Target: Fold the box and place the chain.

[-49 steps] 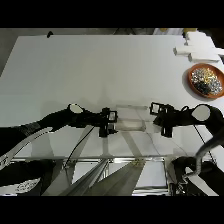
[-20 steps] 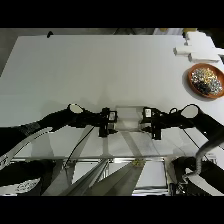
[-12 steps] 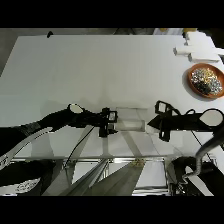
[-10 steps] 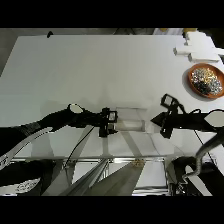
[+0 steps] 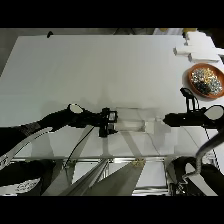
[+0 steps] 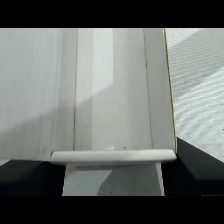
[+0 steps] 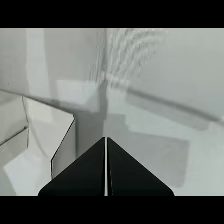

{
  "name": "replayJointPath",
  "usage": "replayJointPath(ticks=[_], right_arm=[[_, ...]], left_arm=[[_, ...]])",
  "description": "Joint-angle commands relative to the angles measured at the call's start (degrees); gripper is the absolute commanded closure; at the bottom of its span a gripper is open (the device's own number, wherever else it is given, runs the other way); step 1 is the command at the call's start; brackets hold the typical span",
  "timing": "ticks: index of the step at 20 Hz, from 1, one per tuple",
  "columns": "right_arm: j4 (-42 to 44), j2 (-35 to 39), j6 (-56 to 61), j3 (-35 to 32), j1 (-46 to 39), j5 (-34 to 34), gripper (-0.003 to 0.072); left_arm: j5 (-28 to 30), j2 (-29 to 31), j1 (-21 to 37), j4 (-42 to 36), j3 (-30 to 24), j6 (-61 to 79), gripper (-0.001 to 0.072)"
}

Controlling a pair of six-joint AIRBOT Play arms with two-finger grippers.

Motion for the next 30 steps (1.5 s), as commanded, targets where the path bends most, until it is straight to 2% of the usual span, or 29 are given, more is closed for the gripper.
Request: replayJointPath(ticks=[1, 5, 8, 9, 11, 13, 17, 23, 24, 26, 30], right_arm=[[2.03, -5.73, 3.06, -0.15, 2.69, 2.54, 0.0671], [10.49, -7.48, -1.11, -1.05, 6.45, 2.8, 0.0671], [13.05, -6.91, -2.99, -1.05, 6.56, 4.02, 0.067], [12.98, -6.01, -3.06, -1.05, 6.58, 4.57, 0.0631], [13.0, -2.99, -3.04, -1.05, 6.58, 5.11, 0.0506], [13.03, 0.37, -2.93, -1.05, 6.56, 5.11, 0.0454], [16.31, 3.48, -2.93, -1.05, 6.58, 5.2, 0.0392], [15.06, 3.19, -1.14, -1.05, 10.93, 0.52, 0.0382], [13.99, 3.19, 0.59, -1.05, 12.11, -0.57, 0.032], [12.76, 3.19, 2.82, -1.05, 14.16, -1.75, 0.0277], [12.72, 3.19, 6.84, -1.03, 18.08, -4.02, 0.0278]], left_arm=[[0.0, 0.04, -0.02, 0.02, 0.0, 0.02, 0.0575], [0.0, 0.04, 0.0, 0.02, 0.0, 0.0, 0.0575], [0.0, 0.04, 0.0, 0.02, 0.0, 0.0, 0.0575], [0.0, 0.04, -0.02, 0.02, 0.0, 0.0, 0.0575], [0.0, 0.04, -0.02, 0.02, 0.0, 0.02, 0.0575], [0.0, 0.04, 0.0, 0.04, 0.0, 0.0, 0.0575], [0.0, 0.04, -0.02, 0.02, 0.0, 0.0, 0.0575], [0.0, 0.04, 0.0, 0.02, 0.0, 0.02, 0.0575], [0.0, 0.04, 0.0, 0.02, 0.0, 0.02, 0.0575], [0.0, 0.04, 0.0, 0.02, 0.0, 0.02, 0.0575], [0.0, 0.04, 0.0, 0.02, 0.0, 0.02, 0.0575]])
